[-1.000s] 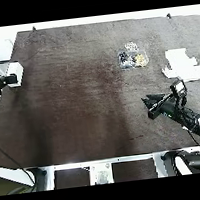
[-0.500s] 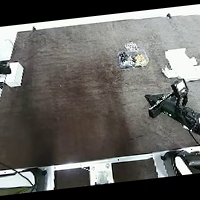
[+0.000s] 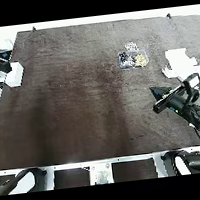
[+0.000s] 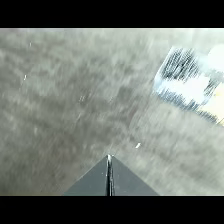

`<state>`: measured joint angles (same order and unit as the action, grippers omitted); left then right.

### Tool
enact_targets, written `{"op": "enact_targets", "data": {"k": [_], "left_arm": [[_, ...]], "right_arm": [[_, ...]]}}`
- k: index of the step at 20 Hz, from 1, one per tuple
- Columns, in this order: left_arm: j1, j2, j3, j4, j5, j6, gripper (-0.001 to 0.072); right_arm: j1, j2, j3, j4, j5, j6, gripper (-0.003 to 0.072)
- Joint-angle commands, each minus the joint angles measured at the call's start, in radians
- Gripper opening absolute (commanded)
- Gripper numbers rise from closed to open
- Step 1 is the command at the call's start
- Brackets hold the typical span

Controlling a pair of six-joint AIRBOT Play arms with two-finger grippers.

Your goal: Fold the box and place the chain.

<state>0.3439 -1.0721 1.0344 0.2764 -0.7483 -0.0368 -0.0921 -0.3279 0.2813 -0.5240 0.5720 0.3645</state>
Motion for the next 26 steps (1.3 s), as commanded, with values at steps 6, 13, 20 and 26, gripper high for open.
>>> {"op": "enact_targets", "data": {"k": [6,13,20,26], "left_arm": [[-0.025,0.455,-0.574,-0.453,0.004,0.436,0.0010],[-0.025,0.663,-0.896,-0.449,0.008,0.439,0.0010],[-0.025,0.732,-0.990,-0.441,0.069,0.471,0.0010],[-0.025,0.730,-0.989,-0.449,0.232,0.366,0.0017]], "right_arm": [[-0.001,0.199,-0.002,-0.012,-0.056,0.076,0.0009],[-0.001,0.199,-0.039,-0.012,-0.056,0.108,0.0009],[0.000,0.199,-0.050,-0.011,-0.050,0.107,0.0010],[0.000,0.199,-0.050,-0.011,-0.048,0.107,0.0010]]}}
